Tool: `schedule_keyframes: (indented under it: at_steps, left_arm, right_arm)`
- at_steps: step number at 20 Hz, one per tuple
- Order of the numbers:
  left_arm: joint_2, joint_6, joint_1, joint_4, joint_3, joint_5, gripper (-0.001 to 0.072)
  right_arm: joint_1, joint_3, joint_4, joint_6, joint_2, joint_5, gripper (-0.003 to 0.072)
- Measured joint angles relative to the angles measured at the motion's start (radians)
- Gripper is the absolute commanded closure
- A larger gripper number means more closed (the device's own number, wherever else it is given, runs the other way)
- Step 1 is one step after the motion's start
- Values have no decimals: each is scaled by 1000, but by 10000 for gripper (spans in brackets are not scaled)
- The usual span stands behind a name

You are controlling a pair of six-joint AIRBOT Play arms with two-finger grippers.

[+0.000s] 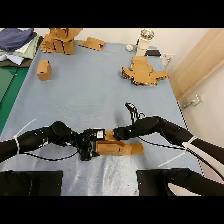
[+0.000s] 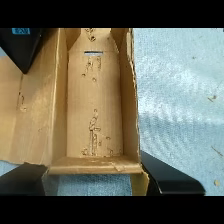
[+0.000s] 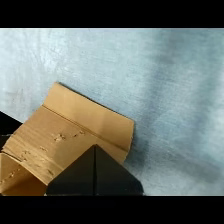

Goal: Fold the box.

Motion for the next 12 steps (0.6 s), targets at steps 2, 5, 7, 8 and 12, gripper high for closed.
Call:
schedule_keyframes:
  at_steps: [2,5,7,8,12]
  left_arm:
    - [0,0,0,0,0,2,210]
    - [0,1,0,0,0,3,210]
    - [0,1,0,0,0,11,210]
    - [0,1,0,0,0,21,210]
    - [0,-21,2,-1,0,60,210]
  right_arm:
    - [0,23,-5,-19,0,3,683]
    - [1,92,-34,-30,28,-10,683]
    - [1,136,-76,-11,55,-27,683]
    - [0,153,-108,11,71,-34,683]
    - [0,183,-286,145,132,-98,684]
